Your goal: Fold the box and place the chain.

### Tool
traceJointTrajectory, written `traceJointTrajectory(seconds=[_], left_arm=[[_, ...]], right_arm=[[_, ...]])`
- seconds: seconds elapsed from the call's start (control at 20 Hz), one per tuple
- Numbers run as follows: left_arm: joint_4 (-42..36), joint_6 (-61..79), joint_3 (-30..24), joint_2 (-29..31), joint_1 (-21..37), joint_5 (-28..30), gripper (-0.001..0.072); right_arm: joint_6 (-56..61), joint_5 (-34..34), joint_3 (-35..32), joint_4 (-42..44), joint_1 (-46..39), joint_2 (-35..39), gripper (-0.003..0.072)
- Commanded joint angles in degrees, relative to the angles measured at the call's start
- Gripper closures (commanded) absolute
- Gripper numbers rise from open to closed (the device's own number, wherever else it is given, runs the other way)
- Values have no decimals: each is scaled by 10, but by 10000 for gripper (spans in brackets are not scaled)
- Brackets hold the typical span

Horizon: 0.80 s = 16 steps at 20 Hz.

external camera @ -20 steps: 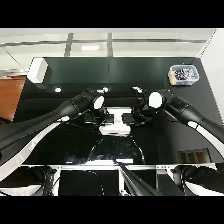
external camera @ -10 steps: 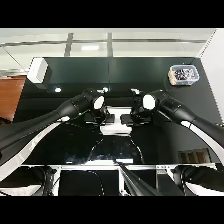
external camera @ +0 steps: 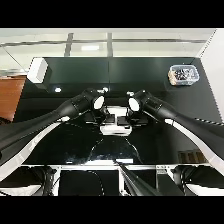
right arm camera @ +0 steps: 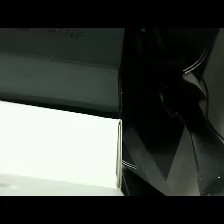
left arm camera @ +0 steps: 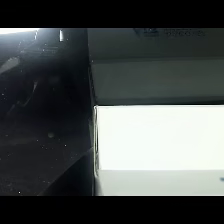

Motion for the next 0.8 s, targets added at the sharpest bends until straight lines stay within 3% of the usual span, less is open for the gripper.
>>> traceJointTrajectory(seconds=[0.0,0.05,0.15,0.45,0.5,0.55,0.75], left_arm=[[1,0,0,0,0,-1,684],[1,0,0,0,0,-1,684],[1,0,0,0,0,-1,684],[1,0,0,0,0,-1,684],[1,0,0,0,0,-1,684],[1,0,0,0,0,-1,684],[1,0,0,0,0,-1,684]], right_arm=[[57,0,4,-20,13,-7,458],[57,3,4,-20,13,-7,459],[57,7,4,-19,13,-7,674],[64,16,4,-20,12,-7,656],[65,16,4,-20,12,-7,512],[67,16,4,-19,12,-7,461],[70,16,4,-20,11,-9,465]])
